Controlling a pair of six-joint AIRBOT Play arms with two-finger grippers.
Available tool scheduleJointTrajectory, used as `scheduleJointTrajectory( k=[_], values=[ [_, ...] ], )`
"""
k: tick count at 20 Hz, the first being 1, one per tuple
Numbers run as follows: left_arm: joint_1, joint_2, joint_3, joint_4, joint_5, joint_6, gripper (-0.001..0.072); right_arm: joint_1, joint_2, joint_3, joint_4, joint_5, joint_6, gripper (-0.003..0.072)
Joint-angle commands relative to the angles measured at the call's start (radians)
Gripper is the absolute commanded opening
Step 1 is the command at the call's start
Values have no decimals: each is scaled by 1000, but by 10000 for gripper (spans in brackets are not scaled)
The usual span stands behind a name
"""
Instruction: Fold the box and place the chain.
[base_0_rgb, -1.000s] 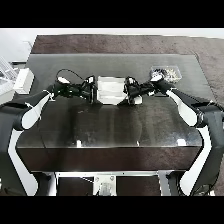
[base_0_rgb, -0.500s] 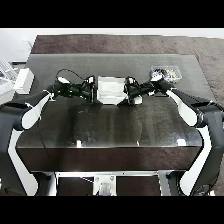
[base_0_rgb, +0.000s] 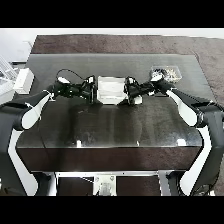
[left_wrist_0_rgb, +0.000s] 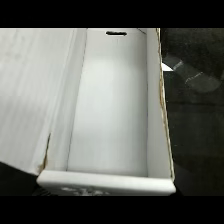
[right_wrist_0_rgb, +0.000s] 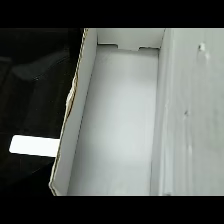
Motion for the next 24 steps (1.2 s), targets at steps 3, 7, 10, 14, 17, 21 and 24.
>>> scheduleJointTrajectory(
  k=[3, 7, 10, 14, 17, 21, 24],
  values=[
    [1, 0, 1, 0, -2, 0, 448, -17, 14, 1, 8, 21, 5, 649],
    [1, -1, 1, 0, -2, 0, 448, -64, 60, 1, -3, 81, 39, 720],
    [1, -1, 1, 0, -2, 0, 448, -88, 85, 1, -51, 84, 57, 720],
    [1, -1, 1, 0, -2, 0, 448, -121, 103, 1, -112, 97, 111, 720],
    [1, -1, 1, 0, -2, 0, 448, -154, 149, 1, -108, 129, 118, 720],
    [1, -1, 1, 0, -3, 0, 448, -153, 230, 1, 2, 179, 143, 635],
    [1, -1, 1, 0, -3, 0, 448, -104, 240, 0, 96, 248, 144, 2]
  ],
)
